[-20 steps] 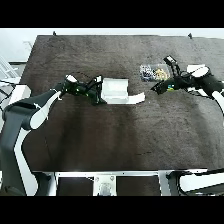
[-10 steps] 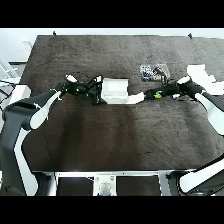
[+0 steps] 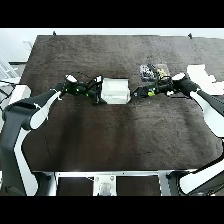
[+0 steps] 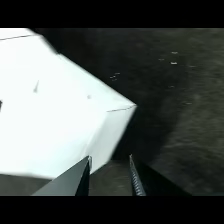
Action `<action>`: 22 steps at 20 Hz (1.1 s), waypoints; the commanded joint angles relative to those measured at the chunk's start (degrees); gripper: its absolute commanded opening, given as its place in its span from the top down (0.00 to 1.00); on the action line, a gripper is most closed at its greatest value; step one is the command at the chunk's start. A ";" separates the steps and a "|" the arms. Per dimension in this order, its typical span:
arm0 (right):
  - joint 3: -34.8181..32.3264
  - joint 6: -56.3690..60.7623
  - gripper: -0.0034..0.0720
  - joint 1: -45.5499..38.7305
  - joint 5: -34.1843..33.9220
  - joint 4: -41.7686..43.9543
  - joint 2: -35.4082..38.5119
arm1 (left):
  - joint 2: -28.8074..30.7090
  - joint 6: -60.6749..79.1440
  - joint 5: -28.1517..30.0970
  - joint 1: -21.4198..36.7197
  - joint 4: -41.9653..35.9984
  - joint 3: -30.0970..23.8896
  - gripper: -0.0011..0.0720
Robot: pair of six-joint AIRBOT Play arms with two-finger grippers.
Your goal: Fold the box and place the chain.
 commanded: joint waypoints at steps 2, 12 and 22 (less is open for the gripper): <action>0.31 1.60 0.34 1.77 2.01 0.61 0.79 | -0.02 0.00 0.00 -0.02 -0.02 -0.02 0.49; 2.12 6.14 0.32 5.03 -3.19 -0.24 0.79 | 0.00 0.00 -0.33 -0.02 -0.02 -0.02 0.48; 6.10 23.04 0.32 10.64 -8.22 -17.94 0.68 | -0.02 0.00 -0.37 -0.02 -0.02 0.00 0.49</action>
